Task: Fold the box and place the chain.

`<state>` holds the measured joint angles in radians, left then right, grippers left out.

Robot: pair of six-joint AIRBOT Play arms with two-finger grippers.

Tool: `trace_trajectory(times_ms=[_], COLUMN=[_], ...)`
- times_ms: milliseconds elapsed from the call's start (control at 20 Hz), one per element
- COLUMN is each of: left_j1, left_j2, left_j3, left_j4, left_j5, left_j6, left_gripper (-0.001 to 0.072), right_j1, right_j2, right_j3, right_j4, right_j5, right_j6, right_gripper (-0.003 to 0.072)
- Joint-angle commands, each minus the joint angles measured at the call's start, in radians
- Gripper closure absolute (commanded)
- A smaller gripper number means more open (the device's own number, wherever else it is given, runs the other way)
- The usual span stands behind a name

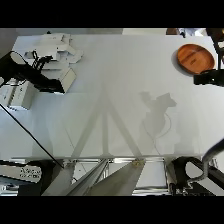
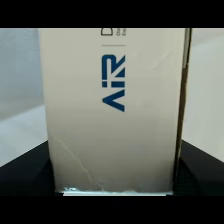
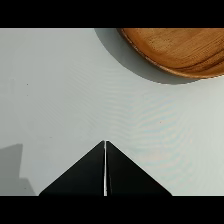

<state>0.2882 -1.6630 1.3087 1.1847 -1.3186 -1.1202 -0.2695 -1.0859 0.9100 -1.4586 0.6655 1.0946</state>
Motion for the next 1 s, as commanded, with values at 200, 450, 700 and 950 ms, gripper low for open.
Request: trace_trajectory(times_ms=[200,450,700,950], left_j1=[-0.022,-0.022,-0.022,-0.022], left_j2=[0.000,0.000,0.003,0.031], left_j3=[0.000,0.000,0.000,0.000], left_j4=[-0.040,-0.040,-0.039,-0.038], left_j5=[0.022,0.056,0.054,0.055], left_j6=[-0.006,-0.008,-0.010,-0.006], left_gripper=[0.0251,-0.0011,-0.0011,-0.0011], right_j1=[-0.001,-0.001,-0.001,-0.001], right_j2=[-0.001,-0.001,-0.001,-0.001], right_j3=[0.001,0.001,0.001,0.001], right_j4=[0.000,0.000,0.000,0.000], right_j5=[0.000,0.000,0.000,0.000], right_j6=[0.000,0.000,0.000,0.000], right_gripper=[0.0671,0.0671,0.0671,0.0671])
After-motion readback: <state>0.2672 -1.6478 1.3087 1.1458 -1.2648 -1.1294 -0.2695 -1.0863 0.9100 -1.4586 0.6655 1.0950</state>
